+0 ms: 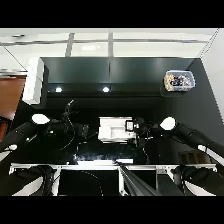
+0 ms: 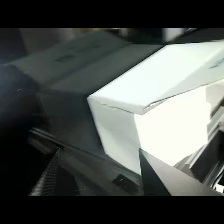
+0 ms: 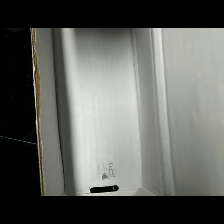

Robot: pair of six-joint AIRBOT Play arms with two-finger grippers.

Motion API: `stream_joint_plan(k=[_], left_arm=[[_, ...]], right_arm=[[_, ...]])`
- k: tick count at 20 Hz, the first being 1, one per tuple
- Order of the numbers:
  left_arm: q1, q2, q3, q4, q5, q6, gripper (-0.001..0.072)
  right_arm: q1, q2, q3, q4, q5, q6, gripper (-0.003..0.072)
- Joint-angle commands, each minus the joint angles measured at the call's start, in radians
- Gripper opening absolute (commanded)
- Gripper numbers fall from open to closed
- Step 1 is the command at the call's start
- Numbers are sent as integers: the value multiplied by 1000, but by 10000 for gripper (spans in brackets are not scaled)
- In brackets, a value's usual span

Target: Fold the box and place the chain.

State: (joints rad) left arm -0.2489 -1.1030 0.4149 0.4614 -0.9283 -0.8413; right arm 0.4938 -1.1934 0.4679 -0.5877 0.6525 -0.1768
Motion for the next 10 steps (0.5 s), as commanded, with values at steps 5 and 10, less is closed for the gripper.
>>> stream_joint_plan(k=[5,10], left_arm=[[-38,5,46,-53,-46,0,582],[-86,5,54,-52,-41,-5,577]], right_arm=[[0,-1,0,3,-3,1,158],[0,-1,0,3,-3,1,158]])
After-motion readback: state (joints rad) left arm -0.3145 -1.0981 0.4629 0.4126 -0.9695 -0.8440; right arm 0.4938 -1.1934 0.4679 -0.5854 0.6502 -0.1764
